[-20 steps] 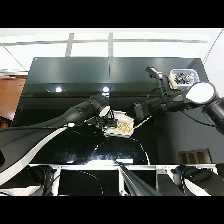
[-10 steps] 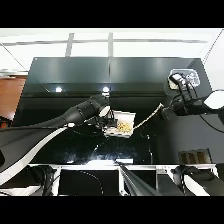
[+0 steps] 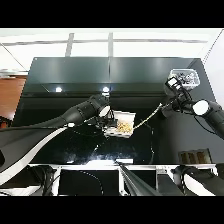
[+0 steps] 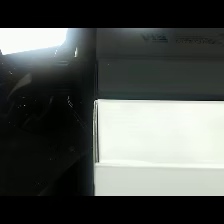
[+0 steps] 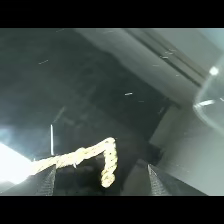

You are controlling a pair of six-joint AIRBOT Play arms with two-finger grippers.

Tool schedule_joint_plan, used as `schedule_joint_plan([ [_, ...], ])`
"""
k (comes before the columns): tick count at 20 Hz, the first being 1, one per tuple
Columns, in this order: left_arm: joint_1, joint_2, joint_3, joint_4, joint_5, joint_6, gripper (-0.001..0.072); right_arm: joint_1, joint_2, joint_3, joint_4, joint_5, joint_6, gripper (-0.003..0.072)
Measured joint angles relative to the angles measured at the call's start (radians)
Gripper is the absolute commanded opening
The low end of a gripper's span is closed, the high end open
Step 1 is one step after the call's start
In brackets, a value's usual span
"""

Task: Fold the box and place the chain.

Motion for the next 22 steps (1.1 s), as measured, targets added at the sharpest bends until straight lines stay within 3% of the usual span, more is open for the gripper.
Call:
schedule_joint_plan([
  [5, 0.000, 0.000, 0.000, 0.000, 0.000, 0.000, 0.0028, -0.003, -0.080, -0.005, -0.003, -0.057, 0.211, 0.0700],
  [15, 0.000, 0.000, 0.000, 0.000, 0.000, 0.000, 0.0028, 0.032, -0.123, -0.005, -0.003, -0.068, 0.355, 0.0699],
  [17, 0.000, 0.000, 0.000, 0.000, 0.000, 0.000, 0.0028, 0.045, -0.129, -0.005, -0.003, -0.064, 0.366, 0.0606],
  [21, 0.000, 0.000, 0.000, 0.000, 0.000, 0.000, 0.0028, 0.055, -0.133, -0.005, -0.003, -0.052, 0.375, 0.0591],
  [22, 0.000, 0.000, 0.000, 0.000, 0.000, 0.000, 0.0028, 0.056, -0.134, -0.005, -0.003, -0.050, 0.377, 0.0482],
])
